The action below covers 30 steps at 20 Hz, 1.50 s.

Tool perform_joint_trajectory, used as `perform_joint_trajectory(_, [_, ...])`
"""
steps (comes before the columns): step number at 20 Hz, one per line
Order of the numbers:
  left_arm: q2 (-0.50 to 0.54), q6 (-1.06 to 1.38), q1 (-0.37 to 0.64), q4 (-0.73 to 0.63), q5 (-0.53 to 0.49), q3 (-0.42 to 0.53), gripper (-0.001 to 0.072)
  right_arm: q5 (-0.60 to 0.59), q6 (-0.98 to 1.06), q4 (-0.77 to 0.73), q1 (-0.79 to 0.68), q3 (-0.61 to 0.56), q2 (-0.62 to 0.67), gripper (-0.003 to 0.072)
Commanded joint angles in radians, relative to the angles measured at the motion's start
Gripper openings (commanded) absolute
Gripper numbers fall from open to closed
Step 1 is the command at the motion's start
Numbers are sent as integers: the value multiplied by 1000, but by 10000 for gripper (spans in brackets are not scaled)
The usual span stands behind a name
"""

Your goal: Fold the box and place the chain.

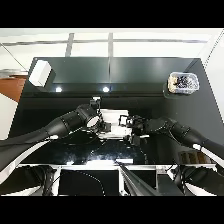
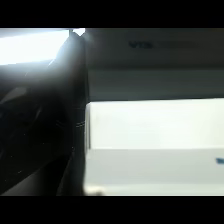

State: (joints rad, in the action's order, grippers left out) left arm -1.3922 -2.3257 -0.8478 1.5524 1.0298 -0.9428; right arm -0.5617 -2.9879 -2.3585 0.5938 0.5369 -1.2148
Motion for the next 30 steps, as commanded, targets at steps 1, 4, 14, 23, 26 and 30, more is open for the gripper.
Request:
perform_joint_trajectory(1, [1, -2, 1, 2, 0, -1, 374, 0, 0, 0, 0, 0, 1, 463])
perform_joint_trajectory(4, [0, -2, 1, 2, -3, 0, 151, 0, 0, 0, 1, 0, 1, 463])
perform_joint_trajectory(14, [3, 7, 3, 11, 0, 0, 27, -5, 6, 129, -4, 0, 146, 699])
perform_joint_trajectory(23, [2, 14, 5, 48, 20, 0, 27, -64, 6, 178, -3, -1, 152, 691])
perform_joint_trajectory(26, [0, 14, 5, 48, 19, 0, 27, -64, 6, 155, 9, -1, 148, 599])
perform_joint_trajectory(30, [0, 14, 5, 45, 19, 0, 27, -53, 14, 70, 15, -1, 121, 276])
